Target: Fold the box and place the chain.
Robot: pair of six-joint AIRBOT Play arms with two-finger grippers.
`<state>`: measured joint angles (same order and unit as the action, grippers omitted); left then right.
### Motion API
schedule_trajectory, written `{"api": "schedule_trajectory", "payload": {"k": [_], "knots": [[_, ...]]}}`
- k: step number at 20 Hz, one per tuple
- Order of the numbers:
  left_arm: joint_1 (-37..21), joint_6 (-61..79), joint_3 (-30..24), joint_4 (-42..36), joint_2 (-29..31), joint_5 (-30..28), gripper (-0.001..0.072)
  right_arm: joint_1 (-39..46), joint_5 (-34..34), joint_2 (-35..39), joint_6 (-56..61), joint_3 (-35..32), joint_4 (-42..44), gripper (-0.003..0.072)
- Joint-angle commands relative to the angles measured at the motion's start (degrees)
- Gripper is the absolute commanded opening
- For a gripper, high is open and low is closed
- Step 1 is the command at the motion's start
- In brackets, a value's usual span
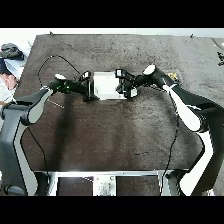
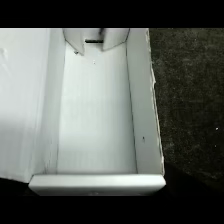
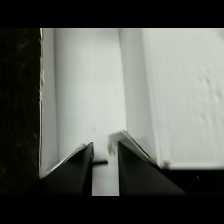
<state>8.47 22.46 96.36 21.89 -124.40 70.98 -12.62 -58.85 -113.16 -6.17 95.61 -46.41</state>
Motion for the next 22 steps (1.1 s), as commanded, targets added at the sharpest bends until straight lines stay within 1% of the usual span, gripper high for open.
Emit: {"api": "schedule_trajectory", "payload": {"k": [1,4,6,8,12,14,16,18,20,22], "knots": [[-0.07,0.04,0.02,0.11,-0.02,0.02,0.0351,1.75,-0.79,1.53,6.05,0.11,-3.13,0.0161],[-0.07,0.04,0.00,0.11,0.00,0.00,0.0351,3.61,-1.90,4.02,10.88,0.11,-3.96,0.0160],[-0.07,0.04,0.02,0.11,0.00,-0.02,0.0351,4.63,-1.64,5.90,16.52,0.11,-3.96,0.0015],[-0.07,0.04,0.00,0.11,0.00,-0.02,0.0351,5.92,-1.53,7.30,25.92,0.11,-3.96,0.0014],[-0.07,0.04,0.02,0.11,0.00,0.00,0.0351,10.10,-2.29,7.58,52.65,0.09,-4.44,0.0015],[-0.07,0.04,0.02,0.11,0.00,0.00,0.0351,12.11,-3.13,7.54,60.81,0.09,-5.86,0.0016],[-0.07,0.04,0.02,0.11,-0.02,-0.02,0.0351,14.16,-3.85,7.13,66.16,0.09,-6.47,0.0016],[-0.07,0.04,0.02,0.11,0.00,-0.02,0.0351,15.63,-6.27,5.55,69.35,0.09,-6.29,0.0016],[-0.07,0.04,0.00,0.11,0.00,-0.02,0.0351,16.02,-9.73,3.23,70.79,0.09,-5.81,0.0016],[-0.07,0.04,0.02,0.11,0.00,-0.02,0.0351,15.85,-11.47,1.29,70.66,0.09,-3.52,0.0016]]}}
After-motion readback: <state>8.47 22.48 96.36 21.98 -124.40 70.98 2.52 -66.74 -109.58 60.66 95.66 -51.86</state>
